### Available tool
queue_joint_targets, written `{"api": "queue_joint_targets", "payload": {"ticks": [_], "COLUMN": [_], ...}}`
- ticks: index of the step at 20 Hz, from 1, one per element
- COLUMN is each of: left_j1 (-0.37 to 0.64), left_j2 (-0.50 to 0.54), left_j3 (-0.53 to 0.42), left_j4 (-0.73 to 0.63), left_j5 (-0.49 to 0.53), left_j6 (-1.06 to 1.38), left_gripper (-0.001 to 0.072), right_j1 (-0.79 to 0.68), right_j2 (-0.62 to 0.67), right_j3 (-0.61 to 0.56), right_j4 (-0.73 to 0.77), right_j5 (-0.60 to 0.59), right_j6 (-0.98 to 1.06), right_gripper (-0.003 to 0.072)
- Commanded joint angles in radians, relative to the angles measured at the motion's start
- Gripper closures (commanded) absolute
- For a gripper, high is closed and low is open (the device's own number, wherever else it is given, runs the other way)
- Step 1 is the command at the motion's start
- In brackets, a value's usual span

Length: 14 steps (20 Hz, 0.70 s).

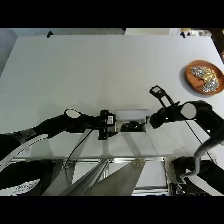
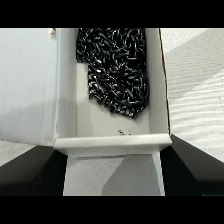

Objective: Fold the box and place the chain.

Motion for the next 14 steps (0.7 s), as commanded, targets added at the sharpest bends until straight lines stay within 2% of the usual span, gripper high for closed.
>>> {"api": "queue_joint_targets", "payload": {"ticks": [1,14], "left_j1": [0.001,0.001], "left_j2": [0.0,0.0], "left_j3": [0.0,0.0], "left_j4": [0.0,0.0], "left_j5": [0.0,0.0], "left_j6": [0.0,0.0], "left_gripper": [0.0575,0.0575], "right_j1": [0.02,0.02], "right_j2": [-0.085,-0.092], "right_j3": [-0.002,-0.002], "right_j4": [0.005,0.005], "right_j5": [-0.061,-0.144], "right_j6": [-0.004,-0.003], "right_gripper": [0.0441,0.0444]}}
